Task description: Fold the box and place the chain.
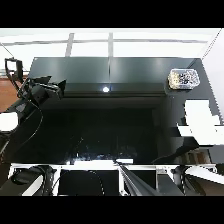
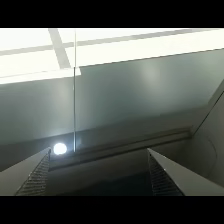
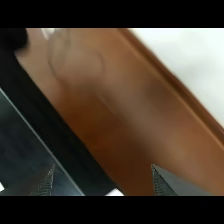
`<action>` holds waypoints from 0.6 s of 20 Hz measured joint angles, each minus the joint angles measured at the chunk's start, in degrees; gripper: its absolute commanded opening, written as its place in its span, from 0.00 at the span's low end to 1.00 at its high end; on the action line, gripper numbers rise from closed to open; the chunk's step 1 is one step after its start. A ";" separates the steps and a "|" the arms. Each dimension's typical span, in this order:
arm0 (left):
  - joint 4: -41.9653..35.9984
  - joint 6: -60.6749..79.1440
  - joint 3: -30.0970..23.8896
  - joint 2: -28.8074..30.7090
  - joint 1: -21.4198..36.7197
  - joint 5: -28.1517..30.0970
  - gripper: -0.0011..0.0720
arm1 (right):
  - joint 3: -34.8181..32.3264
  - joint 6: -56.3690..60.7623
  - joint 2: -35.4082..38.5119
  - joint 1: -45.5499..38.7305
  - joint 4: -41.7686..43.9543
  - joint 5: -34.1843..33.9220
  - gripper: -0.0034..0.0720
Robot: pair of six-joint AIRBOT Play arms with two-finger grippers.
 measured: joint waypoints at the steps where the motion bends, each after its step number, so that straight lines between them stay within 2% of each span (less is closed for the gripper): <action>1: -0.02 -0.28 0.00 0.00 0.00 0.02 0.98 | 0.55 -1.18 -1.29 -0.44 -1.64 1.73 1.00; 6: -0.02 -0.94 0.00 -0.02 0.00 0.04 0.98 | 1.84 -10.45 -6.80 -1.27 -5.40 10.27 1.00; 12: -0.04 -1.11 0.00 -0.52 0.00 0.07 0.98 | 3.17 -16.48 -9.97 -2.69 -2.82 13.11 1.00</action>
